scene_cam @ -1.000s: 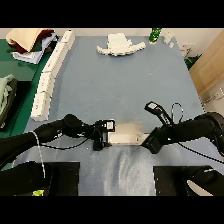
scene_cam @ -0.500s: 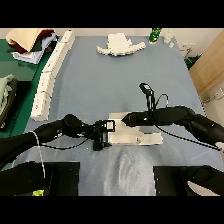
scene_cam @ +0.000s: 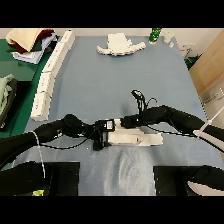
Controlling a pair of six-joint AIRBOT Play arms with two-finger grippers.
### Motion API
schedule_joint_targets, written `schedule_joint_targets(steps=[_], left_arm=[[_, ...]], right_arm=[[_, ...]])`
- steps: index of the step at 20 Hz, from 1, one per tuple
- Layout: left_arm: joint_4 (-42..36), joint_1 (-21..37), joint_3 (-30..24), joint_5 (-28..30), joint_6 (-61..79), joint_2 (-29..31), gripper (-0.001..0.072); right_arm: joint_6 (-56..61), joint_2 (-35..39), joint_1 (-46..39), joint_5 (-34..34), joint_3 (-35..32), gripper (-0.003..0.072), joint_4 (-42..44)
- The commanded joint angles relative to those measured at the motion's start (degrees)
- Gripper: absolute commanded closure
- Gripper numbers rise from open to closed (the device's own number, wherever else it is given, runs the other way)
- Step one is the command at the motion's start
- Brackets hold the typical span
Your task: Fold the box.
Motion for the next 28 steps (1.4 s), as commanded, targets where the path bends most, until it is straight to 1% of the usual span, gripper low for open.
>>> schedule_joint_targets(steps=[1,7,10,12,14,16,17,20,22,23,24,25,26,27,28], left_arm=[[0.0,0.0,0.0,-0.1,0.2,0.0,0.0184],[0.0,0.0,0.0,-0.1,0.2,0.0,0.0184],[0.0,0.0,0.0,-0.1,0.2,0.0,0.0185],[0.0,0.0,0.0,-0.1,0.2,0.0,0.0184],[0.0,0.0,0.0,-0.1,0.2,0.0,0.0184],[0.0,0.0,0.0,-0.1,0.2,0.0,0.0184],[0.0,0.0,0.0,-0.1,0.2,0.0,0.0184],[0.0,0.0,0.0,-0.1,0.2,0.0,0.0184],[0.0,0.0,0.0,-0.1,0.2,0.0,0.0184],[0.0,0.0,0.0,-0.1,0.2,0.0,0.0184],[0.0,0.0,0.0,-0.1,0.2,0.0,0.0184],[0.0,0.0,0.0,-0.1,0.2,0.0,0.0184],[0.0,0.0,0.0,-0.1,0.2,0.0,0.0184],[0.0,0.0,0.0,-0.1,0.2,0.0,0.0184],[0.0,0.0,0.0,-0.1,0.2,0.0,0.0184]], right_arm=[[-0.6,-1.0,0.0,0.5,0.0,0.0605,-0.2],[-0.6,-0.5,-0.1,0.5,0.8,0.0604,-0.2],[-0.7,2.8,-0.1,0.0,2.2,0.0605,-0.5],[-0.7,6.9,-0.2,-2.3,2.9,0.0604,-3.7],[-0.8,12.3,-0.2,-7.4,2.9,0.0605,-8.8],[-1.6,18.1,-0.2,-15.8,2.6,0.0605,-13.0],[-2.8,21.0,-0.2,-19.8,2.0,0.0606,-13.4],[-7.5,30.5,0.5,-29.5,-2.7,0.0606,-13.0],[-14.6,36.3,0.6,-33.6,-6.8,0.0606,-13.2],[-17.8,38.3,0.6,-34.4,-8.7,0.0605,-15.5],[-20.3,39.6,0.6,-34.5,-10.0,0.0586,-18.3],[-22.3,40.2,0.6,-34.2,-11.0,0.0494,-21.2],[-24.3,40.1,0.6,-33.5,-11.5,0.0299,-24.5],[-25.5,39.2,0.7,-32.3,-11.5,0.0214,-27.9],[-26.5,37.8,0.7,-30.4,-11.5,0.0198,-31.2]])
